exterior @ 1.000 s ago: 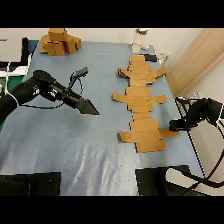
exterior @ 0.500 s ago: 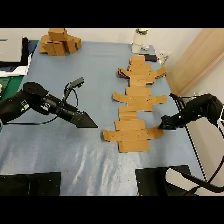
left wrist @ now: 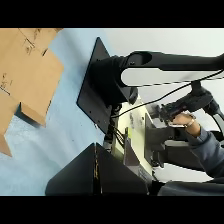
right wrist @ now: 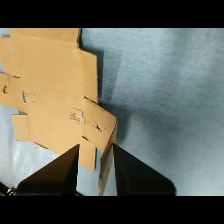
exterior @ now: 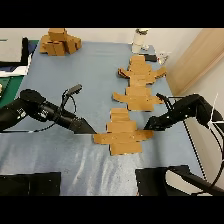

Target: Fold the box.

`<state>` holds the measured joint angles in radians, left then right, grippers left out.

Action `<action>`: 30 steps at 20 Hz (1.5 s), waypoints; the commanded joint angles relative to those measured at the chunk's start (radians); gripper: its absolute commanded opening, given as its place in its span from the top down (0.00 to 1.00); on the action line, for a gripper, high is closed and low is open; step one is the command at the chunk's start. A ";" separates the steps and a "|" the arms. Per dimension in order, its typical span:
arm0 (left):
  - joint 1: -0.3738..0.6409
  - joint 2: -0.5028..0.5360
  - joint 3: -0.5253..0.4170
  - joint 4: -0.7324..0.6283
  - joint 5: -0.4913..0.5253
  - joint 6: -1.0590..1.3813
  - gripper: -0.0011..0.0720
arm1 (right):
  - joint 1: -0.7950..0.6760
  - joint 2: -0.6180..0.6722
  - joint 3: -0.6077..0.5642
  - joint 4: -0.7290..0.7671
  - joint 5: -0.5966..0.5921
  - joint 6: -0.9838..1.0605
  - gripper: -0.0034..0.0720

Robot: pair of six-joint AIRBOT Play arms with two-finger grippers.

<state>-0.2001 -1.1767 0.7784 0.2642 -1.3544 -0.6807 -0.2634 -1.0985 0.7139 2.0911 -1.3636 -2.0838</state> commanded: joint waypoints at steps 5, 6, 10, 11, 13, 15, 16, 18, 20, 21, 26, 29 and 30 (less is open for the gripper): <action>0.000 0.003 -0.004 -0.109 0.017 0.000 0.97 | 0.014 -0.021 -0.027 -0.090 0.054 0.026 0.58; 0.000 0.003 -0.004 -0.109 0.017 0.000 0.97 | 0.014 -0.032 -0.038 -0.083 0.056 0.026 0.58; 0.000 0.003 -0.004 -0.110 0.019 0.000 0.97 | 0.015 -0.062 -0.057 0.004 0.066 -0.016 0.59; 0.000 0.003 -0.004 -0.111 0.020 0.001 0.97 | 0.018 -0.062 -0.057 0.027 0.065 -0.024 0.61; 0.000 0.003 -0.004 -0.112 0.021 0.001 0.97 | 0.045 -0.062 -0.057 0.024 0.058 -0.031 0.74; 0.000 0.003 -0.004 -0.112 0.019 0.000 0.97 | 0.069 -0.062 -0.057 0.024 0.060 -0.031 0.74; 0.000 0.003 -0.004 -0.112 0.017 0.000 0.97 | 0.073 -0.063 -0.059 0.026 0.064 -0.031 0.74; 0.000 0.003 -0.004 -0.112 0.016 0.000 0.97 | 0.072 -0.073 -0.059 0.026 0.065 -0.030 0.74; 0.000 0.003 -0.004 -0.114 0.016 0.000 0.97 | 0.073 -0.085 -0.059 0.043 0.063 -0.031 0.92; 0.002 0.003 -0.004 -0.118 0.011 0.000 0.97 | 0.078 -0.087 -0.059 0.077 0.061 -0.040 0.95; 0.009 0.003 -0.003 -0.122 0.015 -0.009 0.21 | 0.270 -0.085 -0.062 0.329 0.100 -0.142 0.95; 0.058 0.003 -0.003 -0.089 0.018 -0.040 0.21 | 0.402 -0.084 -0.087 0.415 0.181 -0.206 0.95; 0.087 0.003 -0.003 -0.058 0.019 -0.056 0.21 | 0.437 -0.084 -0.095 0.426 0.192 -0.216 0.95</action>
<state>-0.1577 -1.1744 0.7746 0.1604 -1.3392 -0.7025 0.0692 -1.1820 0.6353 2.4210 -1.2304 -2.2433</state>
